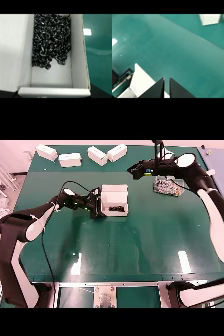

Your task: Fold the box and place the chain.

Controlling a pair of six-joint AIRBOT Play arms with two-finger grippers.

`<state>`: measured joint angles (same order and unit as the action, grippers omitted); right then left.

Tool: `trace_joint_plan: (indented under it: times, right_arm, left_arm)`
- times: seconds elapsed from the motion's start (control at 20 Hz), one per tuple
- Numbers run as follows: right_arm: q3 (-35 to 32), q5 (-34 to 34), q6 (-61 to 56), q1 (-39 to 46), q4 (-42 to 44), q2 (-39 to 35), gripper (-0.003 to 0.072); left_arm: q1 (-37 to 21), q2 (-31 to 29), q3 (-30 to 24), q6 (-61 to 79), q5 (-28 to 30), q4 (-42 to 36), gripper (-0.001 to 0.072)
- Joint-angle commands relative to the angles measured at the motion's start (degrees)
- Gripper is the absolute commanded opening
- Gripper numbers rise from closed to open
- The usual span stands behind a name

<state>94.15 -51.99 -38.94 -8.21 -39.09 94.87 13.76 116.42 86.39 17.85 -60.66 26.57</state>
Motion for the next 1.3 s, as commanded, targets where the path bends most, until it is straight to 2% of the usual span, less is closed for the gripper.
trace_joint_plan:
  times: [0.0,0.2,0.65,1.0,1.25]
  right_arm:
    - [9.75,-12.33,5.16,1.62,4.61,9.25,0.0082]
    - [15.41,-12.72,6.27,1.64,4.59,15.58,0.0082]
    - [16.0,-15.63,8.81,1.6,4.33,19.71,0.0082]
    - [16.87,-25.92,8.81,1.42,2.34,19.69,0.0085]
    - [21.94,-34.56,7.78,1.4,1.53,19.69,0.0086]
  left_arm:
    - [0.0,-0.04,-0.02,0.0,0.02,0.02,0.0465]
    - [0.02,-0.04,-0.02,0.0,0.02,0.0,0.0465]
    - [0.0,-0.04,-0.02,0.02,0.02,0.02,0.0465]
    - [0.02,-0.04,-0.02,0.0,0.02,0.0,0.0465]
    - [0.0,-0.04,-0.02,0.02,0.02,0.0,0.0465]
